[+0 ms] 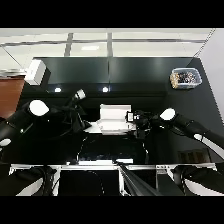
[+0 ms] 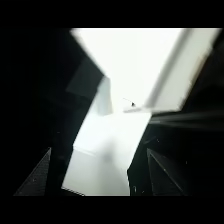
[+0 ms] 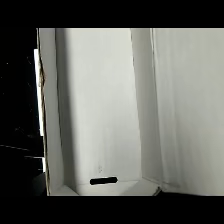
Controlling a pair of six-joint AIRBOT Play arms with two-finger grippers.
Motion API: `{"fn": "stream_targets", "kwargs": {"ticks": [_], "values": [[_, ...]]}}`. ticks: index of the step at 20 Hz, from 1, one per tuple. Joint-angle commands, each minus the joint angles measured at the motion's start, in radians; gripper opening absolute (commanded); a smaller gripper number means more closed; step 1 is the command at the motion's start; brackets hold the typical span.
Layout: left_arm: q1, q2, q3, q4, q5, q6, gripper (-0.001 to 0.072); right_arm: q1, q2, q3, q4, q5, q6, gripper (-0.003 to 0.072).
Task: Fold the box and place the chain.
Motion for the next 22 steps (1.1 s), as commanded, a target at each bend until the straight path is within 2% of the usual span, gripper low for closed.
{"fn": "stream_targets", "kwargs": {"ticks": [1,7,12,13,14,15,17,22], "values": [[-0.056,-0.006,-0.045,0.039,0.021,0.281,0.0710,0.001,-0.001,0.000,0.000,-0.001,-0.001,0.0306],[-0.098,-0.123,-0.011,-0.035,0.066,0.310,0.0708,0.001,-0.001,0.000,0.000,-0.001,-0.001,0.0306],[-0.111,-0.127,-0.011,-0.093,0.076,0.311,0.0686,0.001,-0.001,0.000,0.000,-0.001,-0.001,0.0306],[-0.121,-0.127,-0.011,-0.098,0.080,0.314,0.0663,0.001,-0.001,0.000,0.000,-0.001,-0.001,0.0306],[-0.132,-0.127,-0.011,-0.089,0.086,0.314,0.0516,0.001,-0.001,0.000,0.000,-0.001,-0.001,0.0306],[-0.143,-0.127,-0.011,-0.085,0.097,0.314,0.0408,0.001,-0.001,0.000,0.000,-0.001,-0.001,0.0306],[-0.154,-0.127,-0.011,-0.085,0.104,0.314,0.0280,0.001,-0.001,0.000,0.000,-0.002,-0.001,0.0306],[-0.153,-0.128,-0.011,-0.071,0.125,0.302,0.0274,0.001,-0.001,0.000,0.000,-0.001,-0.001,0.0306]]}}
